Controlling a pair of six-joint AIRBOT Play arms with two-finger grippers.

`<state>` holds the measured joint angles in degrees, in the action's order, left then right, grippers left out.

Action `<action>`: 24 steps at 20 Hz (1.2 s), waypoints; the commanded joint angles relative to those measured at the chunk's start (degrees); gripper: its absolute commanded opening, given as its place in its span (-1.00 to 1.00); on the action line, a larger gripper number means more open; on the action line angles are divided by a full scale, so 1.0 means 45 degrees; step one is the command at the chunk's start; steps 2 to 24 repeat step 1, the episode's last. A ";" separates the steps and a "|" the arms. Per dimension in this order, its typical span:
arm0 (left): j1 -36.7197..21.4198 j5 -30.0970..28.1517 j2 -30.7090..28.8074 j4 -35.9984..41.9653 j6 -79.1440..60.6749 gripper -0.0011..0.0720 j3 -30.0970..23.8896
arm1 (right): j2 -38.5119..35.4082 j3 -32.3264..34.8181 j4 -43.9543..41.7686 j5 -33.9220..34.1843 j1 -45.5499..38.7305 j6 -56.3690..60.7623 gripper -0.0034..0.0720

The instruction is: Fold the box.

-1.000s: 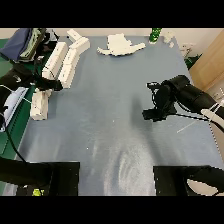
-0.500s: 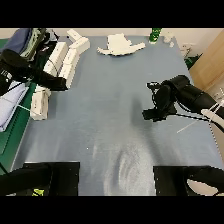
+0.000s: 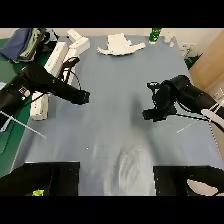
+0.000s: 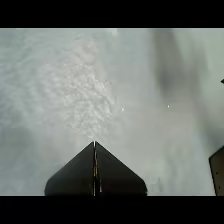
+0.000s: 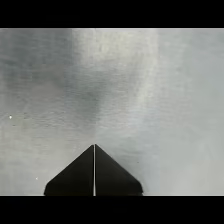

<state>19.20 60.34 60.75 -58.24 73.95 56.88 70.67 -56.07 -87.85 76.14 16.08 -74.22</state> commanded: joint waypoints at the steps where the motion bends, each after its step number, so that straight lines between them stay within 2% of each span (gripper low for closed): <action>1: 0.0423 0.0024 -0.0087 0.0087 0.0389 -0.93 -0.0233 | 0.0005 -0.0010 0.0000 -0.0005 -0.0005 0.0005 -0.90; 24: 0.0423 0.0024 -0.0087 0.0087 0.0389 -0.93 -0.0233 | 0.0005 -0.0010 0.0000 -0.0005 -0.0005 0.0005 -0.90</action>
